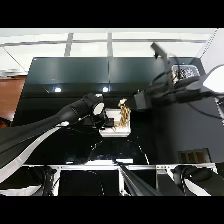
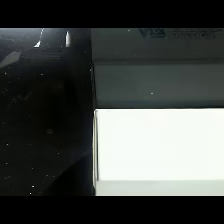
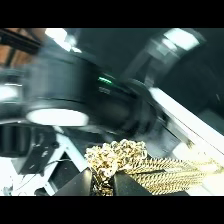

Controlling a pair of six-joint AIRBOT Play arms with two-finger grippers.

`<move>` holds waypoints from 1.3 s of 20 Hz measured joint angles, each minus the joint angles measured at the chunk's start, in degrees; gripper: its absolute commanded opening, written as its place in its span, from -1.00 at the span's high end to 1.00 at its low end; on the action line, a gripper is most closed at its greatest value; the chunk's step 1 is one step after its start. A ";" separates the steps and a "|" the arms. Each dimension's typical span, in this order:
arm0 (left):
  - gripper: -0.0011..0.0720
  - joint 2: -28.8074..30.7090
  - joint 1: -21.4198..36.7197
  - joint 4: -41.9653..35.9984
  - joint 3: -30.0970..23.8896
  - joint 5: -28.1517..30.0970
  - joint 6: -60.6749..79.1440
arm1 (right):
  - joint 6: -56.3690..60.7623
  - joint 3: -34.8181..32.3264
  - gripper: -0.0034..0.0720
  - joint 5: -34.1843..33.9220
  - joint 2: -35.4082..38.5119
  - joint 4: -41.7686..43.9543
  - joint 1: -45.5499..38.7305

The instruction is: Fold the box and place the chain.

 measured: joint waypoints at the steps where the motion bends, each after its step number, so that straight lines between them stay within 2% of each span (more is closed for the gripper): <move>1: 0.89 -0.02 0.00 0.00 0.00 -0.02 0.00 | 0.04 -2.62 0.87 -1.44 0.02 0.07 0.07; 5: 0.89 -0.02 0.00 0.00 0.00 0.00 0.00 | 0.96 -12.24 0.87 -8.46 -0.48 0.02 1.01; 8: 0.89 -0.02 0.00 0.00 0.00 -0.02 -0.02 | 1.57 -16.09 0.87 -13.38 -2.08 0.02 3.08; 9: 0.89 -0.02 0.00 0.02 0.00 0.00 -0.02 | 1.68 -16.83 0.80 -14.51 -2.82 -0.02 3.82; 10: 0.89 -0.02 0.00 0.00 0.00 0.00 -0.02 | 1.81 -17.31 0.38 -15.74 -3.45 0.00 4.37; 11: 0.89 -0.02 0.00 0.00 0.00 0.00 -0.02 | 1.90 -17.66 0.23 -16.61 -3.98 0.04 4.76; 13: 0.89 -0.02 0.00 0.00 0.00 0.02 -0.02 | 1.99 -17.97 0.23 -17.42 -4.68 -0.28 4.85; 24: 0.89 -0.87 0.04 -0.31 0.07 -0.24 -0.02 | 1.97 -15.91 0.23 -6.99 -2.43 -16.17 -6.51; 25: 0.80 -1.03 0.11 -0.66 0.07 -0.50 -0.02 | 1.97 -15.89 0.23 -6.67 -2.34 -17.03 -6.73; 26: 0.24 -1.11 0.11 -0.83 0.13 -0.70 0.02 | 1.97 -15.87 0.24 -6.51 -2.27 -17.70 -6.95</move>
